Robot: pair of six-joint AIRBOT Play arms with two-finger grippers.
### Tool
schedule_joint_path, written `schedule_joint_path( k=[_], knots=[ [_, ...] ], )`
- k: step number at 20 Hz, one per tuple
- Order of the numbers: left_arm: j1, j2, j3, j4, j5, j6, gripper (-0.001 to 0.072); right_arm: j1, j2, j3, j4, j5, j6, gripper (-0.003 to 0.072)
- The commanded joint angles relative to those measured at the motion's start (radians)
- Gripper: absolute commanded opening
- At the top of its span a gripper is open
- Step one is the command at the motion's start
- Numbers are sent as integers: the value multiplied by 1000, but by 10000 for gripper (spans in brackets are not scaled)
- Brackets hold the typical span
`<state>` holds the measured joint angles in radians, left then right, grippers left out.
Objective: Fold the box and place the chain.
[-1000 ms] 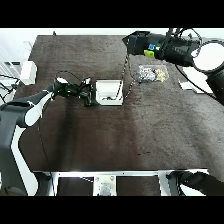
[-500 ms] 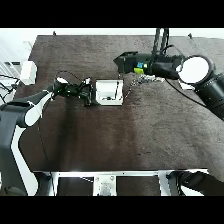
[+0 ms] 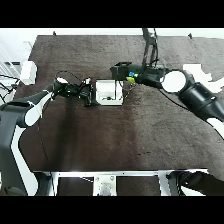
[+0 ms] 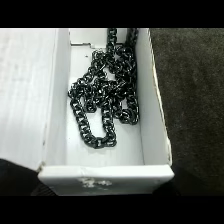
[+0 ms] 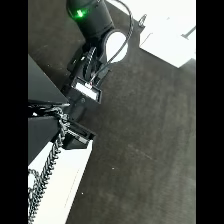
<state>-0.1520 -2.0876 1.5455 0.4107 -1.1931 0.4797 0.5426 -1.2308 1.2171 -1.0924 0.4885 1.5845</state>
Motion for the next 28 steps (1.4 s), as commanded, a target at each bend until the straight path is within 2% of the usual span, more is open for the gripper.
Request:
schedule_joint_path(
  k=[1,4,10,13,14,16,20,23,27,28],
  knots=[
    [0,0,0,0,0,0,408,26,-79,-5,51,-98,10,2],
    [0,0,0,0,0,0,408,35,-158,-5,103,-160,10,2],
    [0,0,0,0,0,0,408,35,-331,-5,124,-186,10,3],
    [0,0,0,0,0,0,408,34,-363,-5,122,-186,8,5],
    [0,0,0,0,0,0,408,29,-359,-4,121,-185,8,54],
    [0,-1,0,0,0,0,408,19,-330,-4,120,-154,8,363],
    [0,-1,0,0,0,0,408,-35,-229,-4,69,-55,-51,378],
    [0,0,0,0,0,0,408,-142,-160,-5,-47,-9,-51,377],
    [0,0,0,0,1,0,408,-346,-172,-43,-69,-5,-50,381],
    [0,0,0,0,0,0,408,-388,-192,-51,-59,-16,-47,429]
  ],
)
